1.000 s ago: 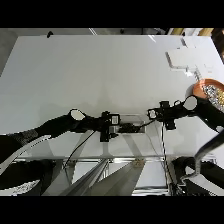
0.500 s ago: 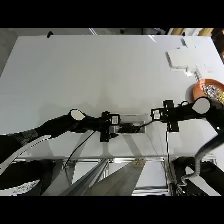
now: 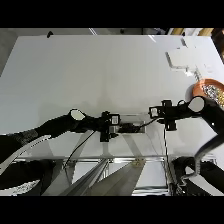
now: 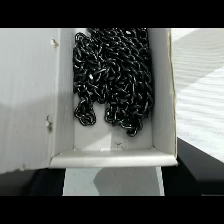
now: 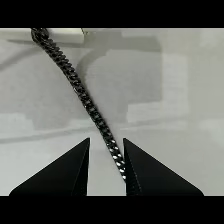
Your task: Fold the box and place the chain.
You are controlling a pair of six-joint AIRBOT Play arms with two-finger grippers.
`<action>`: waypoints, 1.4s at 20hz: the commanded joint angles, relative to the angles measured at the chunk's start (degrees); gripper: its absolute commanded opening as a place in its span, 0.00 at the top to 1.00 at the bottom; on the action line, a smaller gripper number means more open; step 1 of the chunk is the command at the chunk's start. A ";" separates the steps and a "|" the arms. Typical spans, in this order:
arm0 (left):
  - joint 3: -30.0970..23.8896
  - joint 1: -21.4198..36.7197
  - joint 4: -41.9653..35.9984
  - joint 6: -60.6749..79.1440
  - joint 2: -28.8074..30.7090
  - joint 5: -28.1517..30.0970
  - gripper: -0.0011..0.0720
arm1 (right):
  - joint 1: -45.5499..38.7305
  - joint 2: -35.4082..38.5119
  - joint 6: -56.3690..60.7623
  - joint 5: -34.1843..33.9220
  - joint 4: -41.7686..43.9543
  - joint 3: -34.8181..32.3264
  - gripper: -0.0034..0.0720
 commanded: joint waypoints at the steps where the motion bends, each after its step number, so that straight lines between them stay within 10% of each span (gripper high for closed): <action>1: 0.00 0.00 0.02 0.00 -0.02 0.02 0.51 | 0.02 -3.80 -0.59 -1.68 -2.03 -0.02 0.66; 14: 0.00 0.00 0.02 0.00 -0.02 0.02 0.51 | 0.04 -5.60 -3.04 -4.76 -1.33 -0.02 0.75; 18: 0.00 0.00 0.02 0.00 -0.02 0.02 0.51 | 0.04 -5.01 -2.99 -0.09 -1.53 -0.02 0.93; 28: 0.00 0.00 0.02 0.00 -0.02 0.02 0.51 | 4.48 13.73 0.44 10.56 13.53 -0.02 0.93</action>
